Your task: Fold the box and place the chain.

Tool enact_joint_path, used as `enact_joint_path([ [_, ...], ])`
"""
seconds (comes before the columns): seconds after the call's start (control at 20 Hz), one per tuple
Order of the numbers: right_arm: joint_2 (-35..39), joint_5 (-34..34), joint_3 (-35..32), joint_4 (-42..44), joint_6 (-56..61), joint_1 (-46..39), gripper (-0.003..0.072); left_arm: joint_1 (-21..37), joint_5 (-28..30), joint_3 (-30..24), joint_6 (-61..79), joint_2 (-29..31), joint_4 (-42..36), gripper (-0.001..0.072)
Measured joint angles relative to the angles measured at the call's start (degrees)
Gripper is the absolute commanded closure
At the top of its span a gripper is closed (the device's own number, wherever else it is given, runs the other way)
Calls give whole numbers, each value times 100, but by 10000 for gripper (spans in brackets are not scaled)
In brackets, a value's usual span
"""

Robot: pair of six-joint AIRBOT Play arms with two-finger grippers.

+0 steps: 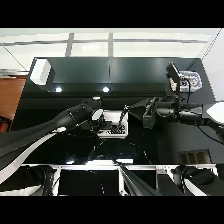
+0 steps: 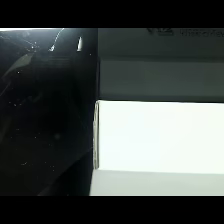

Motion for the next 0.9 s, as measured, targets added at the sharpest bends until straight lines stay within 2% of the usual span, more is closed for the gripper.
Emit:
enact_joint_path([
  [0.15,-131,-109,-240,-33,210,122,666,0,0,0,0,0,0,681],
  [0.2,-205,-181,-341,-50,267,186,602,0,0,0,0,0,0,681],
  [0.25,-275,-251,-417,-57,332,238,422,0,0,0,0,0,0,681],
  [0.3,-341,-308,-474,-66,363,280,363,0,0,0,0,0,0,681],
  [0.45,-448,-391,-511,-219,431,188,364,0,0,0,0,0,0,681],
  [0.9,-463,-341,-343,-953,485,-1172,370,7,155,2,101,0,0,681],
])
